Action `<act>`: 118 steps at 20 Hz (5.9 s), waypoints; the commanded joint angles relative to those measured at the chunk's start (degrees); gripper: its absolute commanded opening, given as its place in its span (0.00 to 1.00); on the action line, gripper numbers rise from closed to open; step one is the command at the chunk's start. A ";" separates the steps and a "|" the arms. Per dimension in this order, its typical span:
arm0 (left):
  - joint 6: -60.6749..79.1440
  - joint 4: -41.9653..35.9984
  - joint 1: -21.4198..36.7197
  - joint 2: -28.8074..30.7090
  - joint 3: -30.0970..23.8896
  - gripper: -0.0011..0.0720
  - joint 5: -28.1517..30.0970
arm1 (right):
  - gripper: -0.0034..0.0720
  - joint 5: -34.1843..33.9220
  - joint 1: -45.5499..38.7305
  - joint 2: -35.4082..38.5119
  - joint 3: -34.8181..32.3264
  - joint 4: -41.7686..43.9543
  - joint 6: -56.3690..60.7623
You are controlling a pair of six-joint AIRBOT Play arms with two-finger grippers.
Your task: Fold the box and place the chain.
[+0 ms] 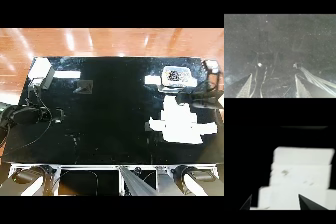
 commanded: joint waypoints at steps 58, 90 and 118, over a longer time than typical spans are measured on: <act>-1.46 -2.38 -0.04 -0.13 0.02 0.87 -11.63 | 0.09 39.26 -32.17 -41.31 14.05 37.64 -37.35; 50.07 -56.54 3.87 -38.23 11.56 0.87 10.12 | 0.09 -6.88 17.11 -5.90 -19.96 38.56 -26.64; 68.30 -64.28 -2.56 -51.87 18.53 0.64 12.33 | 0.09 -6.84 17.11 -5.90 -19.96 38.62 -25.88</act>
